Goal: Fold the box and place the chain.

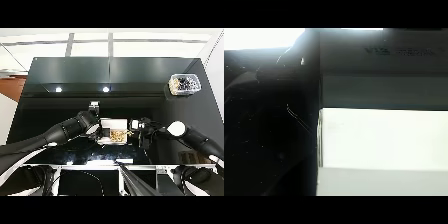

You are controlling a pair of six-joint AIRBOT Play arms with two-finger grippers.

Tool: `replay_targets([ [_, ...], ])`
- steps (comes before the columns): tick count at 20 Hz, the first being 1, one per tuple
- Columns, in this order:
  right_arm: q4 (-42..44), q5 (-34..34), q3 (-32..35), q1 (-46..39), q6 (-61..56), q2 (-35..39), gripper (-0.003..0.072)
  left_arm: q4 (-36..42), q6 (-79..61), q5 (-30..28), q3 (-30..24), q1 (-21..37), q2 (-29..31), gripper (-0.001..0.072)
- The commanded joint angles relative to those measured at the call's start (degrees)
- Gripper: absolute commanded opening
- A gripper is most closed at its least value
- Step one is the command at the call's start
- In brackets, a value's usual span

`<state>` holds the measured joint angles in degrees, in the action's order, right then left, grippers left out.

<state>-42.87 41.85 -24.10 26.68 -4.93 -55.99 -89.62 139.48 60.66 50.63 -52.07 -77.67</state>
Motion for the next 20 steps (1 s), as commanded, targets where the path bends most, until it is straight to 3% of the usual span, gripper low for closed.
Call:
replay_targets([
  [1,-3.7,7.7,-2.6,-3.0,-11.5,7.6,0.0032,0.1,0.0,0.1,0.0,0.0,0.0,0.003],
  [6,-2.5,20.7,-13.9,-3.1,-24.1,11.3,0.0033,0.1,0.0,0.0,0.0,0.0,0.0,0.003],
  [8,2.0,21.6,-17.1,-3.1,-26.2,11.3,0.0033,0.1,0.0,0.0,0.0,0.0,0.0,0.003],
  [12,16.4,20.8,-17.6,-2.1,-26.2,9.2,0.0034,0.1,0.0,0.0,0.0,0.0,0.0,0.003],
  [19,10.4,20.6,-17.4,0.8,-28.9,0.5,0.0045,0.1,0.1,-0.2,0.0,0.0,0.0,0.003],
  [20,8.3,20.6,-17.4,0.8,-30.4,0.1,0.0164,0.1,0.1,-0.2,0.0,0.0,0.0,0.003],
])
